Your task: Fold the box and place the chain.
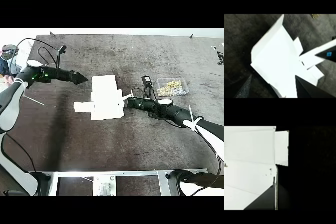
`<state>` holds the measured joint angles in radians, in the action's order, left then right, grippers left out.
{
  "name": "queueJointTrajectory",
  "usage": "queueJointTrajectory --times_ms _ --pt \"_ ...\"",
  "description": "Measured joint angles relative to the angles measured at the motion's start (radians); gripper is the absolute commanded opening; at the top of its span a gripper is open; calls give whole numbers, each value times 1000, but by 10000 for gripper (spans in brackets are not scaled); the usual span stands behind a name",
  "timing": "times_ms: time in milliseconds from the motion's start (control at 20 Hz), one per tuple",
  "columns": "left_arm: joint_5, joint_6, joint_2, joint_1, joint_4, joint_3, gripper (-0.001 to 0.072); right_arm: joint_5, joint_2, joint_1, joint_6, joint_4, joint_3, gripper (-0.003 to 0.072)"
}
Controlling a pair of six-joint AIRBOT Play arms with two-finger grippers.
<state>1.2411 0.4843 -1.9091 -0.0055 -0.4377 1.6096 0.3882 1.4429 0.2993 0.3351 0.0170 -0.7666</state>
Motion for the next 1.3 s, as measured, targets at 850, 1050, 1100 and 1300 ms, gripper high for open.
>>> queueJointTrajectory --times_ms 850,1050,1100,1300 --pt "108 65 -149 -71 -69 138 596 38 0 -7 -128 -150 0 12" --pt "103 98 -152 -71 -141 196 595 38 0 -7 -134 -151 0 12" --pt "105 105 -156 -71 -153 202 595 38 0 -7 -135 -151 0 12" --pt "132 128 -192 -74 -153 215 594 38 0 -7 -139 -152 0 12"
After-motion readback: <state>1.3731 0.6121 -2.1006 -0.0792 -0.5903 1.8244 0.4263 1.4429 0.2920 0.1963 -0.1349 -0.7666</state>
